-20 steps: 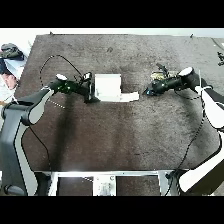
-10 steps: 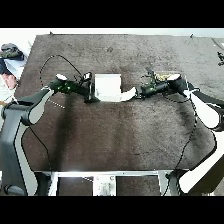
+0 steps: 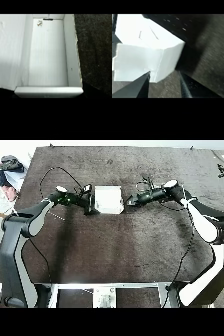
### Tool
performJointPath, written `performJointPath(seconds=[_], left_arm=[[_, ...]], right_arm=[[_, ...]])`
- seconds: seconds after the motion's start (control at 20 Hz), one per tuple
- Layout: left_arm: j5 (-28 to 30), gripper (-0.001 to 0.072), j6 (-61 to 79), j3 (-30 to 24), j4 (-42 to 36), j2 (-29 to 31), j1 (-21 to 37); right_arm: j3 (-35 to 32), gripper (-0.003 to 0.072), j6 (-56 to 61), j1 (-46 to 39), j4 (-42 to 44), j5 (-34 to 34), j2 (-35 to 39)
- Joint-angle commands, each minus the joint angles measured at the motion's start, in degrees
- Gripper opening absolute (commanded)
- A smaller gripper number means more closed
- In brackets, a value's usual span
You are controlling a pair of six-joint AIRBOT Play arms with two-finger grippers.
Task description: Fold the box and place the chain.
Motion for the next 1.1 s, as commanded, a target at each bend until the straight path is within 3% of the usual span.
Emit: performJointPath(seconds=[0.0,1.05], left_arm=[[0.0,0.0349,0.0,0.0,0.0,0.0,0.0],[0.0,0.0349,0.0,0.0,0.0,0.0,0.0]], right_arm=[[2.1,0.0418,2.1,2.2,-1.0,-0.6,0.0],[11.7,0.0419,23.3,15.3,-31.3,-5.5,-0.4]])
